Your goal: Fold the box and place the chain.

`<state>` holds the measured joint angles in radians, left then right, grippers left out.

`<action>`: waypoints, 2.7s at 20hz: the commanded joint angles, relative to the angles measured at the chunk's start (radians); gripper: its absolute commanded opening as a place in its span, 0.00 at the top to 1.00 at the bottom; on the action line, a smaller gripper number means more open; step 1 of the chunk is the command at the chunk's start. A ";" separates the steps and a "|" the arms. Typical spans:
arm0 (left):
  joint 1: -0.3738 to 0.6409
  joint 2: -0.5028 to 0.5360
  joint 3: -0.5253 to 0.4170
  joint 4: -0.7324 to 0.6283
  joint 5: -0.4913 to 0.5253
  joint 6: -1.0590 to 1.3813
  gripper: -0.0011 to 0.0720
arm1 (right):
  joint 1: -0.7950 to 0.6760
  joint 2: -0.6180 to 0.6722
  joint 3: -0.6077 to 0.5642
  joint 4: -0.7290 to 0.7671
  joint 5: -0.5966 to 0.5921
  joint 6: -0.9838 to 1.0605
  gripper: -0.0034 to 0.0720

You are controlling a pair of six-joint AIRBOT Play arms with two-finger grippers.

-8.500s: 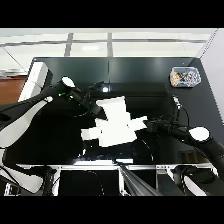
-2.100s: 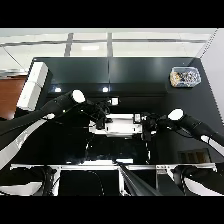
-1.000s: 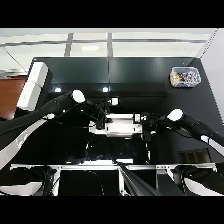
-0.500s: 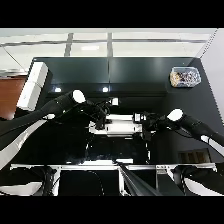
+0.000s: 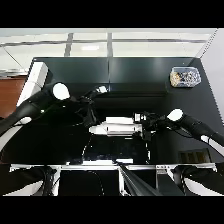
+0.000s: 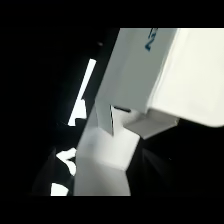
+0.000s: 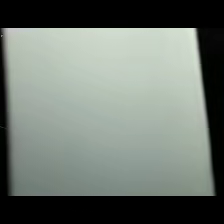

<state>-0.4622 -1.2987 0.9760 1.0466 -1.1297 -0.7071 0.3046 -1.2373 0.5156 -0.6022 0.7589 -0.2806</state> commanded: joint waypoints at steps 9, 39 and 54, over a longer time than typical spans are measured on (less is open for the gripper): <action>-0.011 0.041 -0.237 -0.723 0.461 -0.021 0.95 | 0.001 -0.001 0.000 0.001 -0.003 0.000 0.72; -0.091 0.189 -0.378 -0.192 0.422 0.737 0.02 | 0.001 -0.001 0.000 0.001 -0.003 0.000 0.72; -0.090 0.038 -0.274 -0.361 0.356 0.704 0.77 | 0.001 -0.001 0.000 0.001 -0.003 0.000 0.72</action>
<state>-0.5465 -1.2556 0.7002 0.7368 -0.7723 -0.0078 0.3046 -1.2373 0.5156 -0.6018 0.7551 -0.2813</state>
